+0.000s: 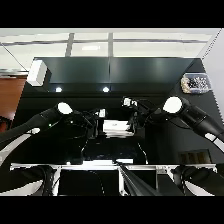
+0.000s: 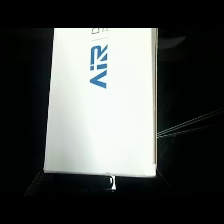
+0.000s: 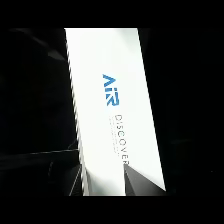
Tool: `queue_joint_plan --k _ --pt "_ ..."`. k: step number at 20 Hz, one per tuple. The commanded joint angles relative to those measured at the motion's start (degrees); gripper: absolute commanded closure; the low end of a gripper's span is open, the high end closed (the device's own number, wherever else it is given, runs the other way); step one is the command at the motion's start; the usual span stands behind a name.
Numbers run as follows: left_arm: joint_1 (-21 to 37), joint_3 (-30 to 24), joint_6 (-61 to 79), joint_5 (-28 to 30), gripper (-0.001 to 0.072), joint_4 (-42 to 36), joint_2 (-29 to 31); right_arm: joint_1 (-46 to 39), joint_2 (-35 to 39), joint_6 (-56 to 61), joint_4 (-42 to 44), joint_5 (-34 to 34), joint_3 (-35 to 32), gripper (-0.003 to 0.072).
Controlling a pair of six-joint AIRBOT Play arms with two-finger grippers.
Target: Fold the box and place the chain.
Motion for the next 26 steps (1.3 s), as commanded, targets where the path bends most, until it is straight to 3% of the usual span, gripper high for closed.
queue_joint_plan --k 1,7,11,12,13,14,16,19,26 --pt "0.00 0.07 -0.07 0.09 0.0309 0.00 -0.02 0.55 0.07 0.39 0.42 -1.90 -1.49 0.0371" --pt "0.00 0.07 -0.07 0.09 0.0309 -0.02 -0.02 0.76 0.35 1.92 2.62 -3.32 -2.84 0.0372" --pt "0.00 0.07 -0.07 0.09 0.0309 0.00 -0.02 -2.43 2.89 14.27 2.95 4.20 0.59 0.0392" --pt "0.00 0.07 -0.07 0.09 0.0309 -0.02 -0.02 -3.96 3.67 19.80 3.21 6.36 1.03 0.0600" --pt "0.00 0.07 -0.07 0.09 0.0309 -0.02 -0.02 -5.33 3.87 25.90 3.17 7.98 0.72 0.0672" --pt "0.02 0.07 -0.07 0.09 0.0309 0.00 -0.02 -6.49 3.85 31.87 3.82 8.76 -0.66 0.0673" --pt "0.02 0.07 -0.07 0.07 0.0309 -0.02 -0.02 -8.02 3.80 32.46 14.60 6.97 -5.42 0.0673" --pt "0.02 0.07 -0.07 0.09 0.0309 0.00 -0.02 -8.00 3.50 31.85 30.10 -3.19 -12.52 0.0672" --pt "0.02 0.07 -0.07 0.09 0.0309 0.00 -0.02 -7.98 -1.57 33.38 28.87 -8.09 -14.51 0.0672"
